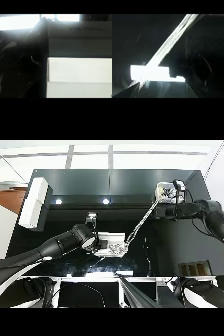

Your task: Fold the box and place the chain.

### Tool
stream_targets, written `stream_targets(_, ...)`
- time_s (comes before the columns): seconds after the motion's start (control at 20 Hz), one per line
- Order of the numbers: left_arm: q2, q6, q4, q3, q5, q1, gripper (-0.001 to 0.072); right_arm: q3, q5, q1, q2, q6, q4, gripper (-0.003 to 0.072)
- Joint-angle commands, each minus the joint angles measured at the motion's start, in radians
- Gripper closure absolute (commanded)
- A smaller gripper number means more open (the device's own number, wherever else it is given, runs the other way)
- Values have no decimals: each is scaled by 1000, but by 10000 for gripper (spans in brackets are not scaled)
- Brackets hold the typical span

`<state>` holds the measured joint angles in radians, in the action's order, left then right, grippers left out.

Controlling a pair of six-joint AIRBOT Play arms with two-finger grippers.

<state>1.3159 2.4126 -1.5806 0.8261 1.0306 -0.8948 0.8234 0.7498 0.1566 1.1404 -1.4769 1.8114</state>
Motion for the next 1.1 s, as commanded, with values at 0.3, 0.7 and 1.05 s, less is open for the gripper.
stream_targets(0.3,0,0,15,0,-2,0,679,275,-169,2,412,401,-138,90)
stream_targets(0.7,0,0,15,0,-2,0,679,323,-95,3,451,418,-138,663)
stream_targets(1.05,0,0,15,0,-2,0,679,373,-4,-29,184,137,-170,665)
